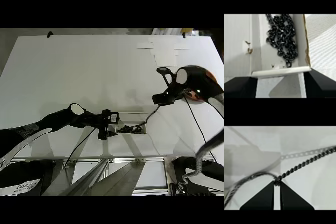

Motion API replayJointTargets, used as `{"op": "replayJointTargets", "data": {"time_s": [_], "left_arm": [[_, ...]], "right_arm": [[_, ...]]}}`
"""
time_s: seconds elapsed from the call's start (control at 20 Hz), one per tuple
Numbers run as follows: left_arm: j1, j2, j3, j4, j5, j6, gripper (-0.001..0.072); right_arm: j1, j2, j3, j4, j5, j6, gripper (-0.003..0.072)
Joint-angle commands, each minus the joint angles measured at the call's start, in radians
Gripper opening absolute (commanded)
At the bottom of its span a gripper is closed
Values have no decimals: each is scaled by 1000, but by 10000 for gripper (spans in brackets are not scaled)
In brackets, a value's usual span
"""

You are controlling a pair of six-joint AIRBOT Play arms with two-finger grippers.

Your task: Fold the box and place the chain.

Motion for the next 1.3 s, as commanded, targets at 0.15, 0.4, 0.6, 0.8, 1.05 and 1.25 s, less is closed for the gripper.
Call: {"op": "replayJointTargets", "data": {"time_s": [0.15, 0.4, 0.6, 0.8, 1.05, 1.25], "left_arm": [[0, 0, 1, 0, -1, 0, 207], [0, 0, 1, 0, 0, 0, 207], [0, 0, 1, 0, 0, 0, 207], [0, 0, 1, 0, 0, 0, 207], [0, 0, 1, 0, 0, 0, 207], [0, 1, 1, 0, 0, 0, 207]], "right_arm": [[2, 295, 0, 182, 166, -101, 20], [2, 476, 0, 381, 254, -147, 20], [2, 576, 0, 456, 277, -147, 20], [2, 622, 0, 533, 271, -166, 20], [43, 621, -47, 639, 192, -232, 20], [211, 621, -170, 630, 19, -233, 20]]}}
